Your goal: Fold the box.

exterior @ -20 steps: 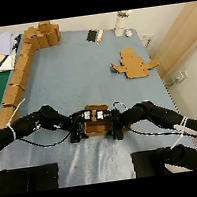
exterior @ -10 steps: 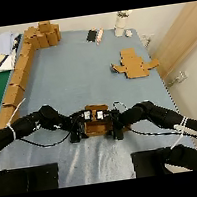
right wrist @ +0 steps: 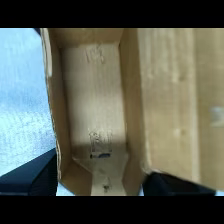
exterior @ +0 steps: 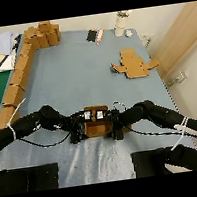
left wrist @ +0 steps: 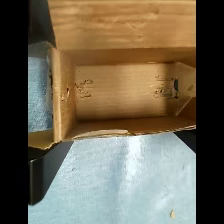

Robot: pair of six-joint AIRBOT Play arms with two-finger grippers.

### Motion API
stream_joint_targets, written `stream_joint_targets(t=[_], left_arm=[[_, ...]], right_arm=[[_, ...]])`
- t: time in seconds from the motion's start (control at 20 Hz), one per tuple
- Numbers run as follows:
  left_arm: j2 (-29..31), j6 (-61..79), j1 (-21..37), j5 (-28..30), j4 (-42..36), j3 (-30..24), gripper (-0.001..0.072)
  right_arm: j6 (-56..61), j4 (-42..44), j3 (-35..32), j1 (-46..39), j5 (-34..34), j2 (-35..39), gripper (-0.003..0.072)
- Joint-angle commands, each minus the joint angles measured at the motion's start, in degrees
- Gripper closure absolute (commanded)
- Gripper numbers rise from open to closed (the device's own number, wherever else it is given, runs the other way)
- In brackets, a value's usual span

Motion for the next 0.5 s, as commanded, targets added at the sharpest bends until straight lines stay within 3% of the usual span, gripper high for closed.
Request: stream_joint_targets(t=[0.0,0.25,0.45], left_arm=[[0.0,0.1,0.0,0.2,0.0,0.0,0.0271],[0.0,0.1,0.0,0.2,0.0,0.0,0.027],[0.0,0.1,0.0,0.2,0.0,0.0,0.027]], right_arm=[[6.1,-2.9,0.5,-0.7,-2.9,2.5,-0.0029],[29.9,-14.8,0.6,-1.2,-9.2,9.6,-0.0025],[58.8,-9.2,0.5,-1.2,-21.6,16.1,-0.0022]])
